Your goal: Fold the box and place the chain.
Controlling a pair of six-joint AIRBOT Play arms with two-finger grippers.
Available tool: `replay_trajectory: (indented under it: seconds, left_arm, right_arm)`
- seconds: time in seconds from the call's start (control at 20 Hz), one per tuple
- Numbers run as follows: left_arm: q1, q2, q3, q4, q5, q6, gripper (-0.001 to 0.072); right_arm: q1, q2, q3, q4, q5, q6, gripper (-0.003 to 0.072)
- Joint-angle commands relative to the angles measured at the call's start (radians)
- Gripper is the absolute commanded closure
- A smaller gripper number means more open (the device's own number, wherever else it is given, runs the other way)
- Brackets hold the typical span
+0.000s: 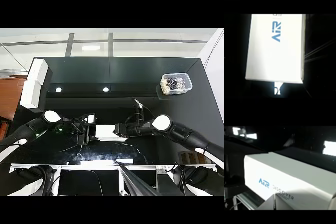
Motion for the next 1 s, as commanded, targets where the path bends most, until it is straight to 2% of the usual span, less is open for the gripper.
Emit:
replay_trajectory:
  seconds: [0.0, 0.45, 0.7, 0.75, 0.8, 0.85, 0.95]
  left_arm:
    - [0.0, -0.001, 0.0, -0.001, 0.0, -0.001, 0.0266]
    - [0.0, 0.0, 0.0, -0.001, 0.001, 0.0, 0.0266]
    - [0.0, 0.0, 0.0, 0.0, 0.003, 0.0, 0.0253]
    - [0.0, 0.003, 0.0, 0.0, 0.003, 0.0, 0.0237]
    - [0.0, 0.011, 0.0, 0.0, 0.003, -0.001, 0.0099]
    - [0.0, 0.024, 0.0, 0.0, 0.003, -0.002, -0.0011]
    - [0.01, 0.068, 0.0, 0.003, 0.003, -0.021, -0.0011]
  right_arm:
    - [0.004, -0.005, -0.001, -0.035, -0.013, 0.001, 0.0661]
    - [-0.007, -0.001, 0.001, -0.074, 0.018, 0.012, 0.0661]
    - [-0.133, 0.134, 0.051, -0.076, 0.119, -0.043, 0.0661]
    - [-0.175, 0.169, 0.058, -0.076, 0.134, -0.043, 0.0661]
    - [-0.223, 0.204, 0.062, -0.079, 0.148, -0.045, 0.0661]
    - [-0.269, 0.233, 0.064, -0.079, 0.16, -0.046, 0.0661]
    - [-0.359, 0.27, 0.066, -0.079, 0.187, -0.047, 0.0661]
